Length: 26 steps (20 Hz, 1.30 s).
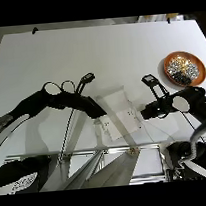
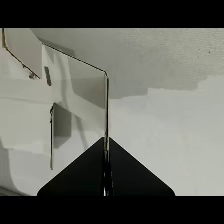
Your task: Fold the box and place the chain.
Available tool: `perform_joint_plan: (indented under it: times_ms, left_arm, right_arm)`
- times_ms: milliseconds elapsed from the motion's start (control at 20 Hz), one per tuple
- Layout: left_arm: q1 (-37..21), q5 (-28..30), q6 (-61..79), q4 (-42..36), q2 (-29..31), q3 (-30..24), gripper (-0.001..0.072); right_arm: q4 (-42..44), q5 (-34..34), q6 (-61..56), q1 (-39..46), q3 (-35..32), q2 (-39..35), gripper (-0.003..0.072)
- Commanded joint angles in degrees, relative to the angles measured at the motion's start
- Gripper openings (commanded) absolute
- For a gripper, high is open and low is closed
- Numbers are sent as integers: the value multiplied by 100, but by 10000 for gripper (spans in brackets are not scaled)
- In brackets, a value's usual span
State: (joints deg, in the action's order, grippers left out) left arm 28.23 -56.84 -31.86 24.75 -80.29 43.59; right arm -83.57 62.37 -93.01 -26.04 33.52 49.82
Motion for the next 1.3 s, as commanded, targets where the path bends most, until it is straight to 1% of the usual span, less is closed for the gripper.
perform_joint_plan:
  times_ms: [0,100,150,300,450,500,550,600,650,700,800,850,1100,1250]
  left_arm:
    - [120,264,739,-756,-378,-70,606]
    - [190,457,754,-737,-483,-70,456]
    - [192,457,804,-734,-501,-70,374]
    - [184,507,1322,-715,-490,-70,8]
    - [188,503,2673,-715,-391,-42,0]
    - [188,505,3220,-719,-317,-37,1]
    - [188,518,3679,-713,-236,-13,1]
    - [188,557,3812,-645,-197,31,1]
    - [190,564,3812,-400,-203,116,0]
    - [214,568,3810,9,-205,208,0]
    - [256,592,3805,664,-205,337,0]
    - [258,682,3810,752,-205,345,0]
    - [258,1058,3812,750,-240,345,0]
    - [260,1067,3950,743,-417,345,1]
  right_arm:
    - [31,-22,-2,-7,-2,-4,17]
    - [31,-22,-2,-7,-2,-4,17]
    - [33,-22,-2,-9,-2,-4,17]
    - [227,-26,7,-7,0,-4,17]
    - [299,114,356,-7,118,-22,19]
    - [221,262,374,-7,254,-22,40]
    - [122,396,374,-7,404,-22,125]
    - [17,535,374,-7,584,-22,235]
    - [-72,643,380,-7,743,-24,323]
    - [-103,752,511,-7,896,-22,361]
    - [-107,949,782,-7,1134,-24,362]
    - [-107,1001,866,-7,1174,-24,362]
    - [-175,1003,953,-7,1172,-24,362]
    - [-175,1001,953,-7,1172,-24,362]
